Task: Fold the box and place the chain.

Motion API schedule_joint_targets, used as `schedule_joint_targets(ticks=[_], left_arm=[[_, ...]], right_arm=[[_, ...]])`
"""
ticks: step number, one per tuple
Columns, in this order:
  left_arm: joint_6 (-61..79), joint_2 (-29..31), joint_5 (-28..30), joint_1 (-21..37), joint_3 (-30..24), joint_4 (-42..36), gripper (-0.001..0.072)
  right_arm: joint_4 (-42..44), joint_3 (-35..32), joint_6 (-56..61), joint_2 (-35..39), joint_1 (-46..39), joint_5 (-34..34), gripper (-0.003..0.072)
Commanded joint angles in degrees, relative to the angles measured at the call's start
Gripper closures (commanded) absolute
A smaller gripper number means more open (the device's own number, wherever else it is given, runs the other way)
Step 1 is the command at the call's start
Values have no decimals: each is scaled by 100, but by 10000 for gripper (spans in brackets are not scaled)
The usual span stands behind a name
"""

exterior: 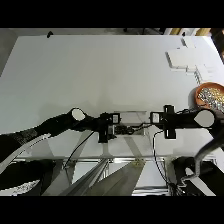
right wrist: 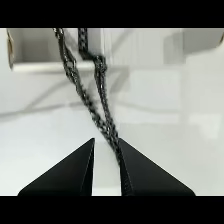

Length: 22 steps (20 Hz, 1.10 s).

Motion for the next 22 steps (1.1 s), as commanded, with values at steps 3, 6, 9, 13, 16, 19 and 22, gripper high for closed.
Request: schedule_joint_targets(ticks=[3,6,9,13,16,19,22], left_arm=[[4,2,0,2,7,2,537],[2,2,0,2,7,2,537],[2,2,0,2,7,2,537],[2,2,0,2,7,2,537],[2,2,0,2,7,2,537],[2,2,0,2,7,2,537],[2,2,0,2,7,2,537]], right_arm=[[190,0,-542,-800,-317,-424,341],[299,0,-682,-1119,-317,-708,342],[584,0,-999,-1340,-317,-728,344],[1001,0,-1421,-1576,-317,-741,373],[1001,0,-1421,-1639,-317,-730,396],[1005,0,-1423,-1637,-317,-601,499],[1025,0,-1421,-1585,-317,-448,650]])
